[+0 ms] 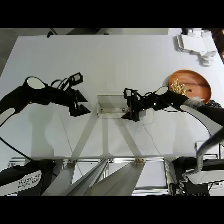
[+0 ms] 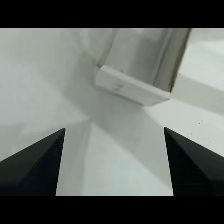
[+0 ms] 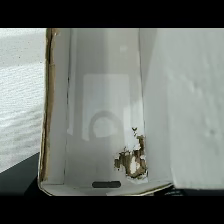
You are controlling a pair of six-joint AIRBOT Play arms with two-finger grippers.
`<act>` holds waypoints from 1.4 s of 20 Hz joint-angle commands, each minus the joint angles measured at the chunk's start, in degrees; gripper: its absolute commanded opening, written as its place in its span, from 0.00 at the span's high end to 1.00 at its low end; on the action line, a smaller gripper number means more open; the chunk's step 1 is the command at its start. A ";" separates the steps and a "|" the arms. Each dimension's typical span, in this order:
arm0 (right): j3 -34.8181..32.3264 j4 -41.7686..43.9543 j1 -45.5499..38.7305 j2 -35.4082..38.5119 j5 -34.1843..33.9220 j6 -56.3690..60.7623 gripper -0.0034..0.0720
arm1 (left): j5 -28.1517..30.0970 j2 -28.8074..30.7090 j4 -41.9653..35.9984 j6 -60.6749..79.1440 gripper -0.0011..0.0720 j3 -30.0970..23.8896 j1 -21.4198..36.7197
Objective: Fold the box and place the chain.
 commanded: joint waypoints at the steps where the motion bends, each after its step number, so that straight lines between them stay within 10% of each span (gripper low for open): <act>1: 0.02 0.02 0.00 -0.02 0.00 -0.02 0.21 | 0.07 -4.24 -10.82 23.52 0.03 -2.60 0.92; 28: 0.02 0.02 0.00 -0.02 0.00 0.00 0.21 | 2.84 -14.45 -11.17 27.10 0.07 2.47 -7.74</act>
